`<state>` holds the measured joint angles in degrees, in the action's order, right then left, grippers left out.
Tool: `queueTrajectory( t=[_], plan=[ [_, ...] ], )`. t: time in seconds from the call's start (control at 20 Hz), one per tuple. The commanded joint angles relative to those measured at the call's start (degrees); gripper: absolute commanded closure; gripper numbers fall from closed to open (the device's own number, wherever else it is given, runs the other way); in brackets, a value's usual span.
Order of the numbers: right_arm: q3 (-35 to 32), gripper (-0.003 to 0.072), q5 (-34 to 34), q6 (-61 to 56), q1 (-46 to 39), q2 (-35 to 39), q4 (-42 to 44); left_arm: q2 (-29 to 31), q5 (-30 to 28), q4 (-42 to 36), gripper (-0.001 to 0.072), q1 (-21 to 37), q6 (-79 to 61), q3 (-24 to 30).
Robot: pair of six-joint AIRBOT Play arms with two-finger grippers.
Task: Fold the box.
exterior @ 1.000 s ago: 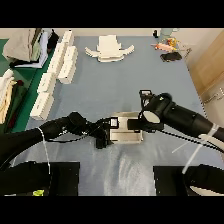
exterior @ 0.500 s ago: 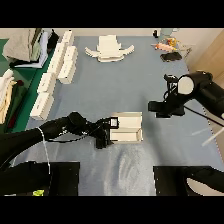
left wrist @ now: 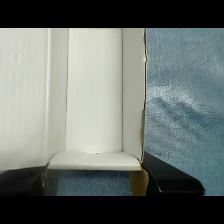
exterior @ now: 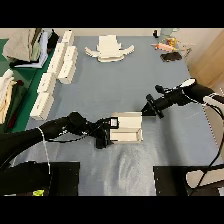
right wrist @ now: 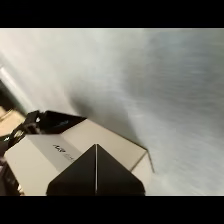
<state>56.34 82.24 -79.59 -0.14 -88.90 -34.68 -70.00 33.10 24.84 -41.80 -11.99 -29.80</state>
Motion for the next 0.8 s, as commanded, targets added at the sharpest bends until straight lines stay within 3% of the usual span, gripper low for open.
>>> queueTrajectory(
  t=[0.0, 0.2, 0.4, 0.6, 0.75],
  plan=[
    [0.02, 0.0683, 5.31, 7.98, 2.40, -4.61, 7.87, -0.02, -0.02, 0.02, 0.0283, 0.00, -0.02, -0.02],
    [0.02, 0.0683, 10.29, 16.39, 7.17, -2.45, 7.72, -0.02, -0.02, 0.02, 0.0283, 0.00, -0.02, -0.02],
    [-0.04, 0.0683, 7.98, 22.53, 10.45, 2.91, 5.88, -0.02, -0.02, 0.02, 0.0283, 0.00, -0.02, -0.02],
    [-2.21, 0.0683, -5.55, 26.67, 15.47, 10.60, -4.44, -0.02, -0.02, 0.02, 0.0283, 0.00, 0.00, -0.02],
    [-7.89, 0.0684, -17.07, 30.71, 21.16, 17.79, -7.87, -0.02, 0.00, 0.02, 0.0283, 0.00, 0.00, -0.02]
  ],
)
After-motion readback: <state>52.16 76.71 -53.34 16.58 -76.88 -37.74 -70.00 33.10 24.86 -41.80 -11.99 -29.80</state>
